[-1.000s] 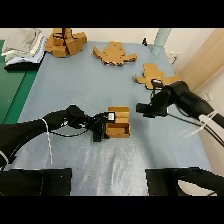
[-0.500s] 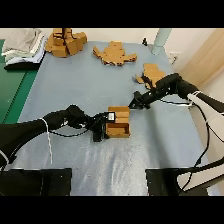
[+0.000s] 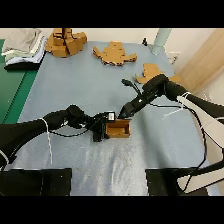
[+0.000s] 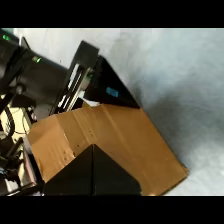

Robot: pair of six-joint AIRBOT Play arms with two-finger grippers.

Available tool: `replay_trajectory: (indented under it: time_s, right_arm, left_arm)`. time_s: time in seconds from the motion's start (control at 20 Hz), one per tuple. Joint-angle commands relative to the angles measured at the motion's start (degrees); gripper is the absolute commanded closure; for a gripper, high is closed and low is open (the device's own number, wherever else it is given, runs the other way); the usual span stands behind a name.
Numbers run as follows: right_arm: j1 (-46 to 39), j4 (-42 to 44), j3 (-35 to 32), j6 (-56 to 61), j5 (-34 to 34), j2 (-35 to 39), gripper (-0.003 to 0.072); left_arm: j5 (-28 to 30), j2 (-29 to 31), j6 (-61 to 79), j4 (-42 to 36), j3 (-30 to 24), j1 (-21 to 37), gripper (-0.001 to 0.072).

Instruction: Fold the box.

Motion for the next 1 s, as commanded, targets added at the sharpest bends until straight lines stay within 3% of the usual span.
replay_trajectory:
  time_s: [0.0, 0.25, 0.55, 0.75, 0.95]
  right_arm:
    - [4.44, -4.96, -2.21, -2.16, 2.93, 3.76, 0.0685]
    - [10.93, -14.4, -9.31, -1.29, 15.1, 13.09, 0.0684]
    - [16.87, -27.76, -23.71, -4.33, 38.51, 28.44, 0.0684]
    - [22.71, -31.56, -34.8, -7.96, 53.16, 38.25, 0.0684]
    - [26.47, -32.52, -40.26, -12.0, 58.86, 42.51, 0.0683]
  left_arm:
    - [0.0, 0.0, 0.0, -0.02, 0.02, 0.0, 0.0183]
    - [0.02, 0.0, 0.0, 0.0, 0.02, 0.0, 0.0183]
    - [0.0, 0.0, 0.0, 0.0, 0.02, 0.0, 0.0183]
    - [0.02, 0.0, 0.0, -0.02, 0.02, 0.0, 0.0183]
    - [0.0, 0.0, 0.0, -0.02, 0.02, 0.0, 0.0183]
